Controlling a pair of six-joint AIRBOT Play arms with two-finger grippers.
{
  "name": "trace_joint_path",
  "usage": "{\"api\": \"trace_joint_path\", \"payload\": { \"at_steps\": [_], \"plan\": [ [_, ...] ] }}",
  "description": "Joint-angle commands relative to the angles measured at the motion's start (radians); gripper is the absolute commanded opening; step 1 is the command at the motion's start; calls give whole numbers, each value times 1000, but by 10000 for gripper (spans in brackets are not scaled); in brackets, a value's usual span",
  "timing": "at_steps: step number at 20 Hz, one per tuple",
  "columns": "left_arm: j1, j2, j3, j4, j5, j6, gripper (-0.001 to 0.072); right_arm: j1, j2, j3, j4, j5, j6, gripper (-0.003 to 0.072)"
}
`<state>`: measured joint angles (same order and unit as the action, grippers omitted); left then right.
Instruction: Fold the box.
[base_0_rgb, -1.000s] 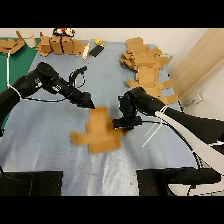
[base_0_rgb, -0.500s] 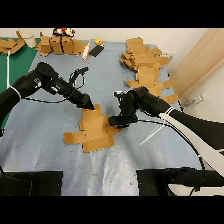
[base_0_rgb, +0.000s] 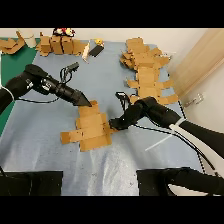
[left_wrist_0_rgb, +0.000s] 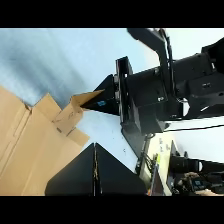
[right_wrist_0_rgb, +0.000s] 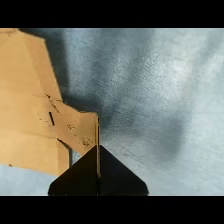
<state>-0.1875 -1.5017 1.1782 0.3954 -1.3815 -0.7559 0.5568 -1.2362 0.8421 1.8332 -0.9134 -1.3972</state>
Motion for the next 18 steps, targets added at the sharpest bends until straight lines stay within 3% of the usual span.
{"api": "trace_joint_path", "payload": {
  "at_steps": [1,5,11,18],
  "plan": [
    [35,0,-66,-44,-25,75,11,-12,72,-72,-1,69,-36,2],
    [45,0,-117,-42,-27,149,11,-17,84,-143,11,83,-37,2],
    [96,-1,-117,17,-17,134,11,-14,84,-192,35,188,-37,2],
    [95,-1,-117,5,6,103,11,-14,92,-192,34,147,-37,2]
  ]
}}
